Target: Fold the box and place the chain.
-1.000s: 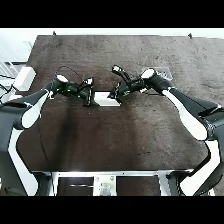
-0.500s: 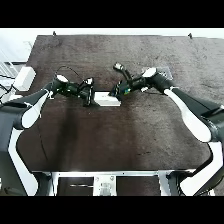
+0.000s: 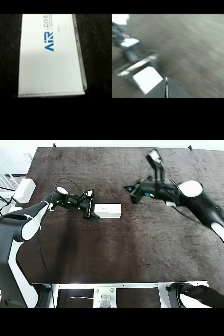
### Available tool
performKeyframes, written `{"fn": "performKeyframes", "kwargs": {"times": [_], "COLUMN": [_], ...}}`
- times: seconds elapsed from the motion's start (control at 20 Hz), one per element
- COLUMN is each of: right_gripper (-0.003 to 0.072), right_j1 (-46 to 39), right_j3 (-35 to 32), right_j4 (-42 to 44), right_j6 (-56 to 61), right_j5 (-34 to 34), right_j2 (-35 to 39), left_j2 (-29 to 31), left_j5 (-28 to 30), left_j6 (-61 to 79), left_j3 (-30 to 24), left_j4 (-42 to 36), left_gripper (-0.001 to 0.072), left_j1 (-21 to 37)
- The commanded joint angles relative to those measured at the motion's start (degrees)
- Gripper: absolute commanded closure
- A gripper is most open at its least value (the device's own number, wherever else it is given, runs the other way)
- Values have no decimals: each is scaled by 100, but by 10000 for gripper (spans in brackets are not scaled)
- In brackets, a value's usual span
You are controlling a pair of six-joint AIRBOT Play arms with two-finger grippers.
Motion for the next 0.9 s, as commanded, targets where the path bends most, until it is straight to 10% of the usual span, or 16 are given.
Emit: {"fn": "performKeyframes", "kwargs": {"times": [0.0, 0.85], "right_gripper": [679, 681], "right_j1": [-81, 284], "right_j3": [-1670, -4304], "right_j4": [31, 17], "right_j6": [181, 741], "right_j5": [-1755, -4754], "right_j2": [1373, 3132], "left_j2": [2, 2], "left_j5": [-4, -94], "left_j6": [9, 9], "left_j3": [2, 2], "left_j4": [-2, -50], "left_gripper": [121, 121], "left_j1": [4, 4]}}
